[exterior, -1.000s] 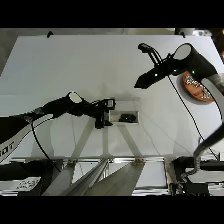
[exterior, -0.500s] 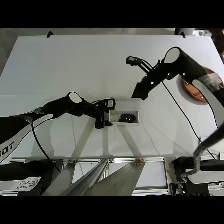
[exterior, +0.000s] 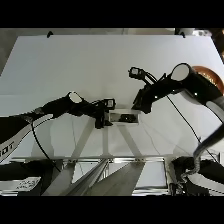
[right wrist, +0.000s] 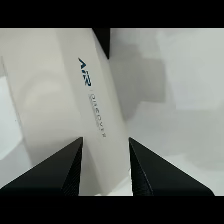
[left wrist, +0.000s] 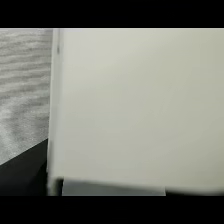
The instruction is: Fold the box and place the chain.
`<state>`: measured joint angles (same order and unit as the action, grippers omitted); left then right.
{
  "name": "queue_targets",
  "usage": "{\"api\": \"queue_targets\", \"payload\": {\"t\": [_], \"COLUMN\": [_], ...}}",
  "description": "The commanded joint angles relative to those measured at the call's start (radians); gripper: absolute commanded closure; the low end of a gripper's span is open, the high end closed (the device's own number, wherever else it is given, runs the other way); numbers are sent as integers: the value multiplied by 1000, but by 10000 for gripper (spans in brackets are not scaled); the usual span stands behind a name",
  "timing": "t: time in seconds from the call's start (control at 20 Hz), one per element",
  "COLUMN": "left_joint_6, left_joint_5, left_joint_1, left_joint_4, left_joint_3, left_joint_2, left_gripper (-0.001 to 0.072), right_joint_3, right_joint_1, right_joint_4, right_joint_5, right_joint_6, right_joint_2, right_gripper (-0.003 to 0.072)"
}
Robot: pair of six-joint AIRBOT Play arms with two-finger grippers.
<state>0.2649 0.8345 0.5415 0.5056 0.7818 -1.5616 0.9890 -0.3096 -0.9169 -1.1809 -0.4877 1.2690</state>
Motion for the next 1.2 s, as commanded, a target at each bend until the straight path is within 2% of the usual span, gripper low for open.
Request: {"api": "queue_targets", "payload": {"t": [0.0,0.15,0.35,0.5,0.65,0.75,1.0,1.15], "left_joint_6": [0,0,0,0,0,0,0,0], "left_joint_5": [0,0,0,0,0,0,0,0], "left_joint_1": [-1,-1,-1,-1,-1,-1,-1,-1], "left_joint_4": [0,0,0,0,0,0,0,0], "left_joint_3": [1,1,1,1,1,1,1,1], "left_joint_2": [0,0,0,0,0,0,0,0], "left_gripper": [259,259,259,259,259,259,259,259], "right_joint_3": [-50,-55,-116,-154,-173,-173,-173,-173], "right_joint_1": [-16,-48,-102,-128,-156,-178,-207,-207], "right_joint_4": [6,16,11,3,-4,-3,-42,-136], "right_joint_5": [75,72,72,120,148,137,171,222], "right_joint_6": [55,79,93,93,93,93,84,-18], "right_joint_2": [-105,-123,-123,-123,-122,-122,-122,-122], "right_gripper": [360,360,359,359,335,265,273,287]}}
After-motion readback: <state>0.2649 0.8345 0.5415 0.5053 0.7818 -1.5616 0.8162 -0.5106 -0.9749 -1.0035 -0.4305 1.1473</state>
